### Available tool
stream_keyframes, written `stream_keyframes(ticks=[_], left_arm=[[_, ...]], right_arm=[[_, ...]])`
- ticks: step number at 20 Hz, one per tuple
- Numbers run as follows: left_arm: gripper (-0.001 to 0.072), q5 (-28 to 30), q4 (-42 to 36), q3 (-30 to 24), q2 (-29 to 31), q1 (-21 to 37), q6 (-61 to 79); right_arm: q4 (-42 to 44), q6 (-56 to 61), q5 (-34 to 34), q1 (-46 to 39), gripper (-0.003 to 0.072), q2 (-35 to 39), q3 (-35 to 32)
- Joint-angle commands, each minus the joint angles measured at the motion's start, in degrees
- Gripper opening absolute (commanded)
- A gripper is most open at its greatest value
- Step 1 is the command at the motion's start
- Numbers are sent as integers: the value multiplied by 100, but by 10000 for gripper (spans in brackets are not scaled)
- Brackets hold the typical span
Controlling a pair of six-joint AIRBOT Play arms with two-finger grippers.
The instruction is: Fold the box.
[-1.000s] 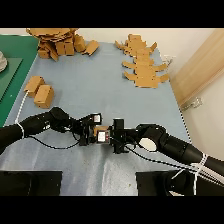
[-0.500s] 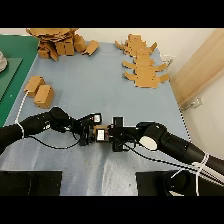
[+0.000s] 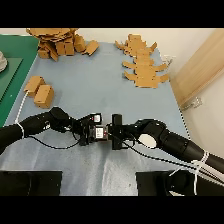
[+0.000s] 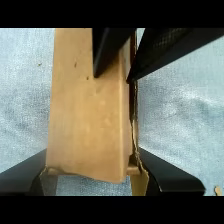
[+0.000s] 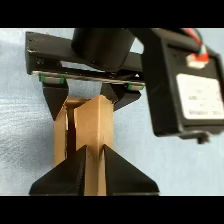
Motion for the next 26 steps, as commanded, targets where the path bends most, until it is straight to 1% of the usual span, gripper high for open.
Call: stream_keyframes(ticks=[1, 3, 6, 9, 10, 11, 12, 13, 15, 16, 17, 18, 19, 20, 21, 22, 23, 24, 25, 26], left_arm=[[335, -4, 2, 4, -2, 0, 0], [335, -7, 4, 4, -2, 0, 2], [335, -4, 2, 4, -2, 0, 0], [335, -4, 2, 4, -2, 0, 0], [335, -4, 2, 4, -2, 0, 0], [335, -4, 2, 4, -2, 0, 0], [334, -2, 2, 2, -2, 0, 0], [335, -4, 2, 4, -2, 0, 0], [335, -2, 2, 4, -2, 0, 0], [335, -2, 2, 4, -2, 0, 0], [334, -2, 4, 4, -2, 0, 2], [334, -2, 4, 4, -2, 0, 2], [335, -2, 2, 4, -2, 0, 2], [335, -2, 4, 4, -2, 0, 0], [335, -2, 4, 4, -2, 0, 2], [335, -4, 2, 4, -2, 0, 2], [335, -4, 2, 4, -2, 0, 2], [335, -4, 2, 4, -2, 0, 0], [335, -4, 2, 4, -2, 0, 0], [334, -4, 2, 4, -2, 0, 0]], right_arm=[[-13, 96, 52, -2, 151, -221, 11], [11, 98, 61, -2, 150, -326, 11], [197, 96, 284, 9, 153, -315, 11], [205, 258, 424, 9, 154, -313, 13], [205, 269, 516, 9, 175, -273, 35], [208, 378, 662, 9, 242, -199, 74], [205, 614, 831, 9, 366, -101, 136], [155, 935, 1025, -11, 428, 39, 197], [42, 2048, 1294, -103, 428, 446, 238], [68, 2771, 1335, -199, 419, 710, 238], [118, 3335, 1329, -260, 377, 990, 238], [116, 3963, 1281, -310, 260, 1300, 238], [76, 4793, 1244, -387, 125, 1644, 236], [-175, 5869, 1261, -470, 23, 1967, 210], [-476, 6948, 1281, -553, 4, 2225, 122], [-686, 8129, 1322, -671, 4, 2406, -55], [-638, 9051, 1379, -800, 4, 2468, -286], [-317, 9982, 1399, -920, 4, 2404, -595], [282, 10524, 1178, -990, 3, 2258, -876], [942, 10448, 564, -994, 2, 2081, -1099]])
